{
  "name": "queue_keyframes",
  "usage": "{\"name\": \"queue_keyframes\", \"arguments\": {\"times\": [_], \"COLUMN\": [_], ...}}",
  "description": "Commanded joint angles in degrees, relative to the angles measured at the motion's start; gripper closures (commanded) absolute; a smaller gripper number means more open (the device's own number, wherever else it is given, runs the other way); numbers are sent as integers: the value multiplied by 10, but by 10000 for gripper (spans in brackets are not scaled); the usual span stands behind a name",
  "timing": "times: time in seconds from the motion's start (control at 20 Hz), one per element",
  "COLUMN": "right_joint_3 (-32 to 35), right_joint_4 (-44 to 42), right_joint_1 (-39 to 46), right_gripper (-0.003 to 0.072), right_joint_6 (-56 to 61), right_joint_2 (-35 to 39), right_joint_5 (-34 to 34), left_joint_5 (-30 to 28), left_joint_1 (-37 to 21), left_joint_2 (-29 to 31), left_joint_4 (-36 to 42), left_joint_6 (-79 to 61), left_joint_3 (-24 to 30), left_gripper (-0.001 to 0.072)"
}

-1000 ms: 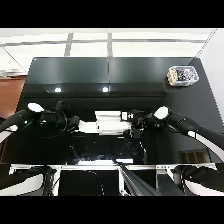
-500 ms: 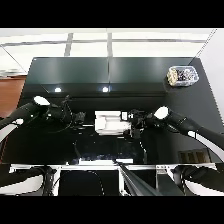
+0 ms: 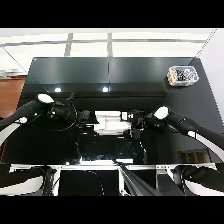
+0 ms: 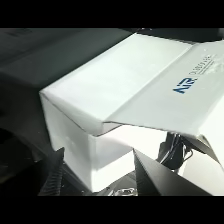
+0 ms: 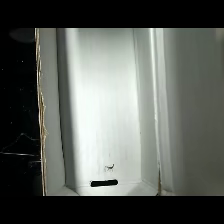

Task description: Fold the box and place the chain.

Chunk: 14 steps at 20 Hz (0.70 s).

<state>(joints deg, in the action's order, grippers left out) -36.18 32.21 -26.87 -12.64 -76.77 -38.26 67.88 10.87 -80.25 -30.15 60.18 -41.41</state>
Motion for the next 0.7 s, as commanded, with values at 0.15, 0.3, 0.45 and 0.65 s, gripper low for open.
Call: {"name": "queue_keyframes", "arguments": {"times": [0.15,0.3,0.45,0.65], "right_joint_3": [0,0,0,0], "right_joint_4": [0,0,0,0], "right_joint_1": [0,0,0,0], "right_gripper": [556,556,556,556], "right_joint_6": [0,0,0,0], "right_joint_2": [0,0,0,0], "right_joint_5": [0,0,0,0], "left_joint_5": [-37,-44,-42,-42], "left_joint_1": [57,80,84,105], "left_joint_2": [0,2,10,10], "left_joint_4": [-28,-125,-188,-194], "left_joint_6": [78,149,191,215], "left_joint_3": [-5,-38,-77,-94], "left_gripper": [208,208,208,209]}}
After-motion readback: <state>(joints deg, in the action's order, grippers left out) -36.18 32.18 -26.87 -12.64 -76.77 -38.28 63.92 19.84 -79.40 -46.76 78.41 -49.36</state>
